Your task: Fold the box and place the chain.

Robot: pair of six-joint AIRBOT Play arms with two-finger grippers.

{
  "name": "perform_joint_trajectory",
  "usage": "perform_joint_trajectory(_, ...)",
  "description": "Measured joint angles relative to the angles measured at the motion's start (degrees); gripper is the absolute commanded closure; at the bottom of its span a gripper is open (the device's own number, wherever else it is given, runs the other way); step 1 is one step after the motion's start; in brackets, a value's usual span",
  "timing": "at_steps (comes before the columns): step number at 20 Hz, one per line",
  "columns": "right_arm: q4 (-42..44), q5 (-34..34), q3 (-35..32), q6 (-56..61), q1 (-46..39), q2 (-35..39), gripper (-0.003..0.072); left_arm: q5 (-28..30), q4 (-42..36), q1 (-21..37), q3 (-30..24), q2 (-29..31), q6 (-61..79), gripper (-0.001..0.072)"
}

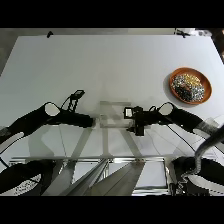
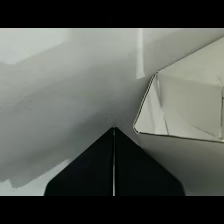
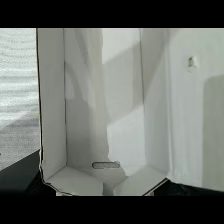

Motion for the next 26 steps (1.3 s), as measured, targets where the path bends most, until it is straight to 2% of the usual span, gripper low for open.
perform_joint_trajectory(6,0.0,0.0,0.0,0.0,0.0,0.0,0.0283,-0.7,-3.5,-1.7,0.1,0.5,2.2,0.0699)
perform_joint_trajectory(15,0.0,0.0,0.0,0.0,0.0,0.0,0.0283,-1.6,-6.1,-2.5,0.2,6.1,3.0,0.0692)
perform_joint_trajectory(16,0.0,0.0,0.0,0.0,0.0,0.0,0.0283,-1.6,-6.3,-2.7,0.3,6.4,3.0,0.0673)
perform_joint_trajectory(19,0.0,-0.1,0.0,0.0,0.0,0.0,0.0283,-1.9,-6.6,-2.8,0.5,6.8,3.1,0.0459)
perform_joint_trajectory(20,0.0,-0.1,0.0,0.0,0.0,0.0,0.0283,-1.9,-6.4,-2.8,0.6,7.0,3.1,0.0434)
perform_joint_trajectory(26,0.0,-0.1,0.0,0.0,0.0,0.0,0.0283,-2.8,-7.0,-3.0,0.7,7.5,3.2,0.0434)
